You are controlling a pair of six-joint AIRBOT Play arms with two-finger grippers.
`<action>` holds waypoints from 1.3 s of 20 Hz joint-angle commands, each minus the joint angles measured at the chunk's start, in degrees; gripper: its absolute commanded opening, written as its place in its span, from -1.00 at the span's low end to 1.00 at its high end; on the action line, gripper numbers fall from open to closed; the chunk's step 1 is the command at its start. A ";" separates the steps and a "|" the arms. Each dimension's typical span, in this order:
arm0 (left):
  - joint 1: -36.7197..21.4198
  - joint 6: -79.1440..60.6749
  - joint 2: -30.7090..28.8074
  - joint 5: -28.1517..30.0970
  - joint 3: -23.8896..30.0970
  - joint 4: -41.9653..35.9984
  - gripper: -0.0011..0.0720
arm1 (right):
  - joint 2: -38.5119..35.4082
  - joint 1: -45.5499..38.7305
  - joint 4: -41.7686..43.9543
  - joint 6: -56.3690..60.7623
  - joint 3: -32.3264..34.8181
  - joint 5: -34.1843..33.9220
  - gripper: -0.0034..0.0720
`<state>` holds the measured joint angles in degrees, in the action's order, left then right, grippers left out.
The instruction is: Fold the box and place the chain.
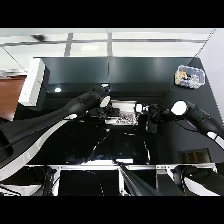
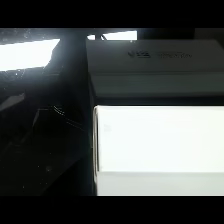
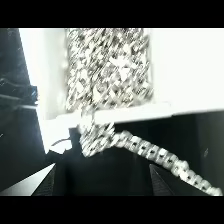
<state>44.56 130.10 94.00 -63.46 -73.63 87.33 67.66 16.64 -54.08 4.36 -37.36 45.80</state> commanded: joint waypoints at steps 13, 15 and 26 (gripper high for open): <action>-0.02 0.00 0.02 -0.04 -0.07 0.00 -0.89 | 6.58 -1.99 7.30 -8.04 0.07 -3.50 0.17; -0.02 0.00 0.02 -0.04 -0.07 0.00 -0.89 | 6.56 -1.99 7.30 -7.98 0.07 -3.39 -0.71; -0.02 0.00 0.02 -0.04 -0.07 0.00 -0.89 | -8.35 -8.09 0.44 27.52 -4.96 16.22 -0.88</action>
<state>44.56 130.10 94.00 -63.51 -73.63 87.33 65.19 11.07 -52.99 20.75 -39.62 51.94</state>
